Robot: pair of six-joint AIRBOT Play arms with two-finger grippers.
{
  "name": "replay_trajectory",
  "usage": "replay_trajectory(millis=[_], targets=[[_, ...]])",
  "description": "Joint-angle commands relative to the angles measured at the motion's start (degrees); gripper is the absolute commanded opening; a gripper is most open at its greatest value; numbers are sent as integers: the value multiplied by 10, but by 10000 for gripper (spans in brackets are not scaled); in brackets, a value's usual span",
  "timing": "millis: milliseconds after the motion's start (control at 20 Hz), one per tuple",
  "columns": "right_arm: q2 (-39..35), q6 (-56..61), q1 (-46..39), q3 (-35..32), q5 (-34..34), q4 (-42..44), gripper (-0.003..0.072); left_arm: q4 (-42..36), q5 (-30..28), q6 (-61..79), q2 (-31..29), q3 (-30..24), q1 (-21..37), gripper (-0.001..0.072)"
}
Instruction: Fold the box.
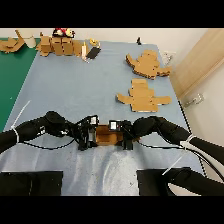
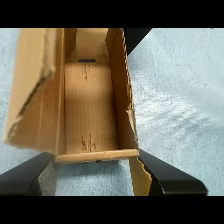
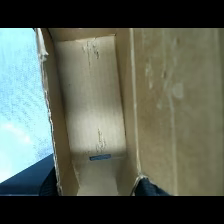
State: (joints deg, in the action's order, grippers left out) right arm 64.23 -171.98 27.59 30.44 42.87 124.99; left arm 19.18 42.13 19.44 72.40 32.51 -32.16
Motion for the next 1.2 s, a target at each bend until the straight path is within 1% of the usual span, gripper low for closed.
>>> replay_trajectory(millis=[0,100,150,200,400,650,1100,1150], targets=[[0,1,6,0,-2,24,440,16,4,0,-2,0,0,611],[0,1,12,0,-2,26,441,35,2,-1,-9,1,0,612],[0,1,12,0,-2,26,440,39,2,-7,-14,1,0,672],[0,1,12,0,-2,27,440,38,2,-23,-17,1,0,709],[0,1,19,1,-3,51,440,47,3,-43,-17,2,0,709],[0,1,29,1,-13,50,440,99,-2,-59,-12,2,0,709],[0,1,29,1,-21,51,440,106,-9,-60,2,2,0,706],[0,1,29,1,-21,51,440,106,-8,-60,2,2,0,615]])
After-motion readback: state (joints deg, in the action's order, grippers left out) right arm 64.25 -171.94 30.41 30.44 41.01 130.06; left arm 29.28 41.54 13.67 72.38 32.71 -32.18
